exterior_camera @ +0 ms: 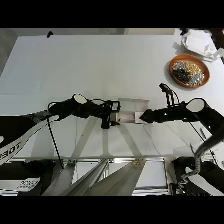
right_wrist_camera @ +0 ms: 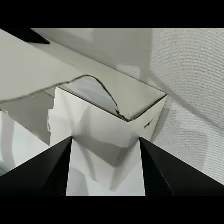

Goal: Fold the box and place the chain.

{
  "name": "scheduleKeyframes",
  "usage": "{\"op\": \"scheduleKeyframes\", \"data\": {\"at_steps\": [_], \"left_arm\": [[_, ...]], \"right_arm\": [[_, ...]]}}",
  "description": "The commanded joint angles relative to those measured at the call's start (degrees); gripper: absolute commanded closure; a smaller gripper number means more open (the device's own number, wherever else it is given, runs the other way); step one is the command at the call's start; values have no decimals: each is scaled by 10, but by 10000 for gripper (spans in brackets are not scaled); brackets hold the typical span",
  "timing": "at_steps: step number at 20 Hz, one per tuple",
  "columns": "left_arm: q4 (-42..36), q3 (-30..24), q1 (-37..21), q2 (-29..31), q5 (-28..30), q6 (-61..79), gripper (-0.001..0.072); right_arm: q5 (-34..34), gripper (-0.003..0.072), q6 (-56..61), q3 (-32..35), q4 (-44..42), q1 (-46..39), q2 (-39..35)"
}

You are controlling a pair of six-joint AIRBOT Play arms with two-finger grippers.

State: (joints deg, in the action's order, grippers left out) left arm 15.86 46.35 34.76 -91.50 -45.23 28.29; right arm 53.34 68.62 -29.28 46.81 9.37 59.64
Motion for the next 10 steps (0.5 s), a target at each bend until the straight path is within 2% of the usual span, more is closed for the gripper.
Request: {"op": "scheduleKeyframes", "data": {"at_steps": [1, 4, 10], "left_arm": [[0, 0, 0, 0, 0, 0, 643], [0, 0, 0, 0, 0, 0, 643], [0, 0, 0, 0, 0, 0, 643]], "right_arm": [[-22, 229, 124, -26, 84, 42, 0], [-19, 230, 219, -51, 175, 75, 9], [-10, 232, 338, -113, 253, 159, 78]]}}
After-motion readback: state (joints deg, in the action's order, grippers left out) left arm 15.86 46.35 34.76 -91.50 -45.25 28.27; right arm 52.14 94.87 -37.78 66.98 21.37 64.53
